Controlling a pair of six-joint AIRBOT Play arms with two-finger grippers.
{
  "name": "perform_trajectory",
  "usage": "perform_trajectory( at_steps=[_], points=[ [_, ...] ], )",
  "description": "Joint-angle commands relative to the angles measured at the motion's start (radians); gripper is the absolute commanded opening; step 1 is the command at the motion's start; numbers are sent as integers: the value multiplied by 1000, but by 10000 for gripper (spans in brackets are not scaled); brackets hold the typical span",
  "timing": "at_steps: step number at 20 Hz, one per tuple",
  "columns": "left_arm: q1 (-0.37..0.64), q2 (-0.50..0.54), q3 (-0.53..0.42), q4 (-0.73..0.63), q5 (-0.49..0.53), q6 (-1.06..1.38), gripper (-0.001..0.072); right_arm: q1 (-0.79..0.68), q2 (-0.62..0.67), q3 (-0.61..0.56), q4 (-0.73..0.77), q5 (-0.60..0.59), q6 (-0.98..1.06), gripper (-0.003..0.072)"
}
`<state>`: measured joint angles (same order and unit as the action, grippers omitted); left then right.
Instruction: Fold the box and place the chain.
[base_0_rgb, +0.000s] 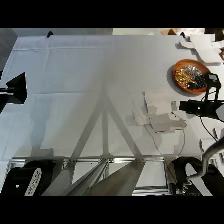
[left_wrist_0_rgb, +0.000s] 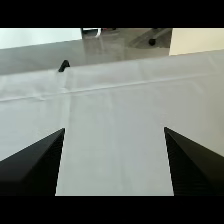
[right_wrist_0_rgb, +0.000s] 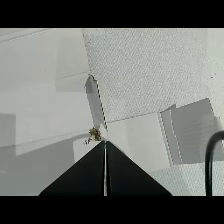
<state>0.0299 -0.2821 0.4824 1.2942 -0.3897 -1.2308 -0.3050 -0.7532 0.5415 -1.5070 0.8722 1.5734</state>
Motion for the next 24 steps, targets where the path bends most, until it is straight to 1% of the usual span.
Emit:
perform_trajectory(
  at_steps=[1, 8, 11, 16, 17, 18, 19, 21, 23, 24],
  points=[
    [0, 0, 0, 0, 0, 0, 697, 0, 1, 1, 0, 0, 0, 7],
    [0, 0, 0, 0, 0, 0, 697, 0, 1, 1, 0, 0, 1, 7],
    [0, 0, 0, 0, 0, 0, 697, 0, 1, 1, 53, 18, 1, 8],
    [0, 0, 0, 0, 0, 0, 697, 0, 1, 6, 32, 27, -16, 11],
    [0, 0, 0, 0, 0, 0, 697, 0, 1, 21, 12, 44, -39, 72],
    [0, 0, 0, 0, 0, 0, 697, 0, 1, 41, -10, 53, -67, 296],
    [0, 0, 0, 0, 0, 0, 697, -1, 1, 71, -51, 53, -43, 429],
    [0, 0, 0, 0, 0, 0, 697, -1, 1, 148, -157, 68, 31, 428],
    [0, 0, 0, 0, 0, 0, 697, -19, -9, 240, -275, 103, 97, 400],
    [0, 0, 0, 0, 0, 0, 697, -49, -27, 284, -292, 133, 98, 400]
  ],
)
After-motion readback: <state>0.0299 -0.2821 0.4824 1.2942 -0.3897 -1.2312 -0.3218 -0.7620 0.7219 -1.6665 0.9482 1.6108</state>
